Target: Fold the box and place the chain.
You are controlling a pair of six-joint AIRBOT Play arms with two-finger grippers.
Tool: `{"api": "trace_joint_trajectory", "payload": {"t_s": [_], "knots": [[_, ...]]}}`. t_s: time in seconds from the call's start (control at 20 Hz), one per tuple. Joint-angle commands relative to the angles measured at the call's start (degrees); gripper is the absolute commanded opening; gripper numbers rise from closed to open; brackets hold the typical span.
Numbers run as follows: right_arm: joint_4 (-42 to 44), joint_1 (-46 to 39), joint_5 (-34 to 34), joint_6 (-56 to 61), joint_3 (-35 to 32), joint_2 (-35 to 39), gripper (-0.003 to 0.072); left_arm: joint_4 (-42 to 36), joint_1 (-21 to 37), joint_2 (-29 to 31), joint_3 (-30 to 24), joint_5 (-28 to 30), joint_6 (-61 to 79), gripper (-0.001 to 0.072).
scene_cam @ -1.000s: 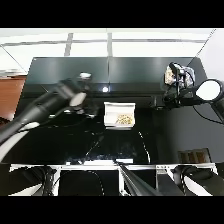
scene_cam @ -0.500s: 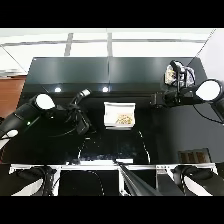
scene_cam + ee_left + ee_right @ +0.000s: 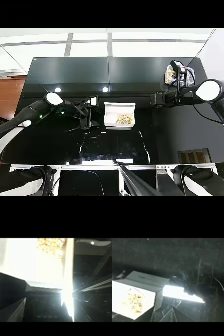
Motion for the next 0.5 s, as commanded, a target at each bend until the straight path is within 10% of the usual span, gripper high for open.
{"api": "trace_joint_trajectory", "payload": {"t_s": [0.0, 0.45], "knots": [[0.00, -0.02, -0.11, 0.00, 0.04, 0.02, 0.0247, -1.22, -0.20, -4.09, 2.43, -0.04, 3.06, 0.0715], [0.00, -0.02, -0.20, 0.00, 0.04, 0.02, 0.0247, -2.45, -3.50, -7.02, 2.75, 1.55, 3.56, 0.0714]]}}
